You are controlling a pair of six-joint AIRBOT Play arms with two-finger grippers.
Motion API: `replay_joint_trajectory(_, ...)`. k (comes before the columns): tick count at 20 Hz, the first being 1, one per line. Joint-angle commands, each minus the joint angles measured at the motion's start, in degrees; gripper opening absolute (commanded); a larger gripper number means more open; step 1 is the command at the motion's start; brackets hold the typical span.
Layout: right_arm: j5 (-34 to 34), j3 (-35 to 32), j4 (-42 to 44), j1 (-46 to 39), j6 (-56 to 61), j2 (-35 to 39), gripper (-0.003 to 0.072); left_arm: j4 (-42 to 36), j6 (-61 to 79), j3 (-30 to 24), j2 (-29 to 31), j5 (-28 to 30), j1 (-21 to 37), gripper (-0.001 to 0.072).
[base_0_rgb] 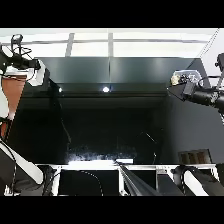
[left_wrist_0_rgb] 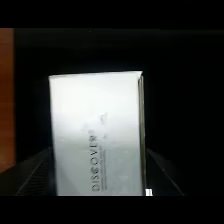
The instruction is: Fold the box and place the chain.
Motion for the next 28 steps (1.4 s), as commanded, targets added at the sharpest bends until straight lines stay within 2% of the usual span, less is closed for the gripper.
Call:
replay_joint_trajectory(1, -0.98, 0.42, -0.04, 0.35, 0.04, 0.04, 0.001, 8.92, -1.18, 1.86, 5.22, -4.26, -1.01, 0.0714)
replay_joint_trajectory(3, -0.72, 3.19, -0.24, 0.35, 1.36, 0.04, 0.0009, 7.96, -3.3, 1.84, 11.63, -7.26, -1.38, 0.0712)
replay_joint_trajectory(4, 0.15, 5.51, -0.46, 0.35, 1.79, 0.04, 0.0009, 4.61, -3.91, 1.81, 14.97, -8.7, -1.53, 0.0709)
replay_joint_trajectory(5, 2.36, 8.37, -1.55, 0.35, 1.79, 0.04, 0.0009, 1.11, -4.24, 1.81, 18.08, -10.88, -1.79, 0.0665)
replay_joint_trajectory(6, 5.51, 11.52, -4.92, 0.35, 1.88, 0.04, 0.0009, -2.34, -5.49, 1.79, 21.11, -14.49, -2.16, 0.0382)
replay_joint_trajectory(7, 8.81, 14.36, -9.99, 0.35, 2.01, 0.13, 0.0009, -5.16, -5.7, 1.42, 23.67, -19.04, -2.4, 0.0018)
replay_joint_trajectory(8, 11.21, 16.37, -16.57, 0.37, 3.13, 0.48, 0.0009, -9.16, -5.92, -0.22, 26.43, -23.1, -2.64, 0.0025)
replay_joint_trajectory(10, 10.36, 16.13, -33.81, 0.57, 8.46, 3.5, 0.0008, -15.37, -6.27, -6.88, 32.3, -28.55, -4.26, 0.0023)
replay_joint_trajectory(11, 7.04, 14.36, -40.02, 0.76, 9.66, 6.1, 0.0008, -17.62, -6.99, -12.44, 36.5, -28.72, -6.1, 0.0023)
replay_joint_trajectory(12, 1.73, 11.21, -42.58, 0.74, 10.08, 9.55, 0.0008, -19.8, -6.21, -19.12, 41.75, -26.43, -8.37, 0.0023)
replay_joint_trajectory(13, -4.31, 6.99, -42.84, 0.72, 10.05, 13.4, 0.0008, -21.22, -4.2, -27.52, 48.26, -21.57, -11.19, 0.0024)
replay_joint_trajectory(15, -12.52, -2.71, -39.8, 0.76, 10.03, 19.45, 0.0009, -21.55, -2.43, -47.8, 63.41, -7.85, -17.51, 0.0025)
replay_joint_trajectory(17, -16.0, -11.37, -37.22, 0.76, 9.42, 21.33, 0.0009, -21.9, -2.8, -67.89, 77.37, 3.91, -21.46, 0.0025)
replay_joint_trajectory(18, -17.2, -14.29, -37.29, 0.87, 7.76, 21.16, 0.001, -22.49, -3.19, -76.37, 83.69, 8.11, -22.25, 0.0025)
replay_joint_trajectory(20, -17.44, -17.11, -38.75, 0.9, 2.47, 21.11, 0.0013, -22.05, -7.21, -87.08, 93.39, 12.26, -22.27, 0.0025)
replay_joint_trajectory(22, -15.41, -17.14, -38.77, 0.87, 2.27, 21.11, 0.0016, -21.29, -7.61, -91.82, 98.77, 11.15, -21.31, 0.0025)
replay_joint_trajectory(23, -14.78, -17.14, -38.8, 0.87, 2.27, 21.11, 0.0015, -20.33, -7.58, -92.28, 99.71, 9.68, -20.72, 0.0025)
replay_joint_trajectory(28, -14.82, -17.14, -38.8, 0.87, 2.27, 21.11, 0.0015, -20.09, -7.61, -92.21, 99.89, 9.05, -19.89, 0.0027)
